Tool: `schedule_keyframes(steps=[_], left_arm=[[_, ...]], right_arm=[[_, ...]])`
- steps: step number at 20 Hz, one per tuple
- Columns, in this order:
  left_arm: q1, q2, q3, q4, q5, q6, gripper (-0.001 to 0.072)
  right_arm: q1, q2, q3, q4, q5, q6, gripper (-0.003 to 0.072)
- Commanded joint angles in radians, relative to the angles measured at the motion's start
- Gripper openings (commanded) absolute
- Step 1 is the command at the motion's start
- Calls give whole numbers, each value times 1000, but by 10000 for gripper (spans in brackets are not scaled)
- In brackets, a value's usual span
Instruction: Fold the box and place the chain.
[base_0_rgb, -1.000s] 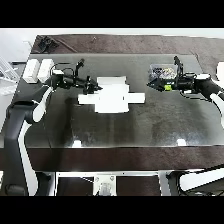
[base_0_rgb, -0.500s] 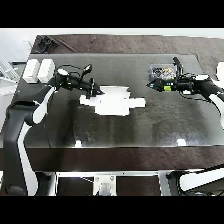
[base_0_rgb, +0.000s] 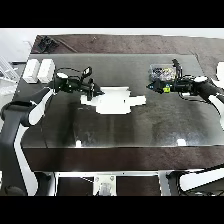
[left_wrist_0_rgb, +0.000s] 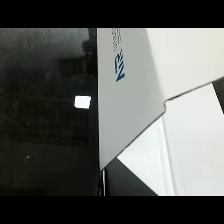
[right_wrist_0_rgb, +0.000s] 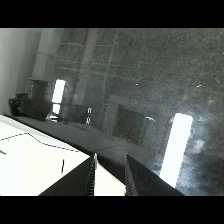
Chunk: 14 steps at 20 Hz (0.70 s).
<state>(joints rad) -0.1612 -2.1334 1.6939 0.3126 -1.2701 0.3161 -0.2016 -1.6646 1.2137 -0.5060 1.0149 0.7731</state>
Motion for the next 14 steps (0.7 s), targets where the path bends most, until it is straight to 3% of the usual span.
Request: schedule_keyframes(steps=[1, 9, 14], left_arm=[[-1, 3, -18, -8, 6, 33, 14], [-1, 3, -19, 20, 3, 32, 19], [-1, 6, -19, 16, 4, 32, 20]], right_arm=[[1, 0, -2, 0, -3, 0, 236], [1, 0, -2, 1, -4, -1, 236], [16, 42, -17, 102, 57, -134, 236]])
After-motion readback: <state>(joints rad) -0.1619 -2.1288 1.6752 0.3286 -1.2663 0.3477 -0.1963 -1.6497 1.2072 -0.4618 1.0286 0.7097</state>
